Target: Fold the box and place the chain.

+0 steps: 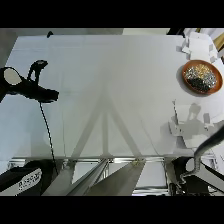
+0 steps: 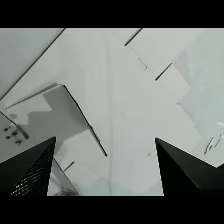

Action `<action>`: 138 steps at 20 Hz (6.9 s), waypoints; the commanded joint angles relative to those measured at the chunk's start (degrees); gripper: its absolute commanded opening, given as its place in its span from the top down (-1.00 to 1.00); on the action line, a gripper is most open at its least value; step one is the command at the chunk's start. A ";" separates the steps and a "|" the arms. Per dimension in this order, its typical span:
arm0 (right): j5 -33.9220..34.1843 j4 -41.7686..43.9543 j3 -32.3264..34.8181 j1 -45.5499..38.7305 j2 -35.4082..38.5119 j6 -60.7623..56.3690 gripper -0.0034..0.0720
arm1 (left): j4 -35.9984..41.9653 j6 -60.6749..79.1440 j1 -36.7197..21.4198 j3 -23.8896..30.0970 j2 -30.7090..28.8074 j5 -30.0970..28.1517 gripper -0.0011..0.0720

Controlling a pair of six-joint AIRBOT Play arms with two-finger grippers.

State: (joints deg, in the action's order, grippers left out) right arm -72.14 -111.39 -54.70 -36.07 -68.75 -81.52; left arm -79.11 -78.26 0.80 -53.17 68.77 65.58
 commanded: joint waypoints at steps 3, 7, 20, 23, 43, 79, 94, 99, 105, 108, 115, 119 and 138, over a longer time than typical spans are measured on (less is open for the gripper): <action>-0.72 3.78 -0.07 -1.42 -4.63 10.23 -0.78 | 0.00 0.02 0.00 0.00 -0.04 -0.02 0.94; -0.28 2.91 -0.07 -1.42 -5.55 10.19 -0.29 | 0.00 0.02 0.00 0.00 -0.04 -0.02 0.94; 1.51 7.10 0.85 -5.90 -7.63 9.60 0.54 | 0.00 0.02 0.00 0.00 -0.04 0.00 0.94; 0.63 9.22 0.85 -5.75 -7.43 12.46 0.88 | 0.00 0.02 0.00 0.00 -0.04 0.00 0.94; 16.70 61.70 31.12 34.05 25.59 32.59 0.88 | 0.04 0.00 0.00 0.00 -0.04 -0.04 0.94; 30.80 55.74 32.50 50.64 25.53 18.29 0.88 | 44.46 45.29 22.08 0.02 18.23 -0.90 0.31; 13.64 56.50 26.53 50.64 25.66 18.34 0.01 | 41.27 75.25 22.56 -2.82 16.41 0.20 0.96; 5.57 56.26 21.66 50.64 27.91 18.34 0.01 | 40.89 81.18 26.60 -4.72 16.46 -4.15 0.97; 4.37 56.13 21.57 50.64 32.52 18.32 0.02 | 40.83 81.46 30.73 -6.62 20.76 -8.31 0.97; 4.44 55.63 21.57 50.64 32.48 18.34 0.02 | 40.85 81.18 30.73 -8.50 23.80 -8.44 0.97; 4.68 53.07 21.59 50.64 32.48 18.34 0.02 | 40.48 81.18 30.73 -8.50 25.07 -11.02 0.96; 4.92 51.84 21.59 50.64 32.48 18.34 0.02 | 40.48 81.18 30.73 -8.50 25.09 -11.39 0.96; 5.73 51.15 21.59 50.64 32.48 18.36 0.02 | 40.54 80.35 30.75 -8.50 26.51 -11.34 0.94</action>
State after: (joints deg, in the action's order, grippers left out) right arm -66.41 -60.23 -33.08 14.52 -36.32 -63.16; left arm -38.39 2.00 31.51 -61.69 95.24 54.24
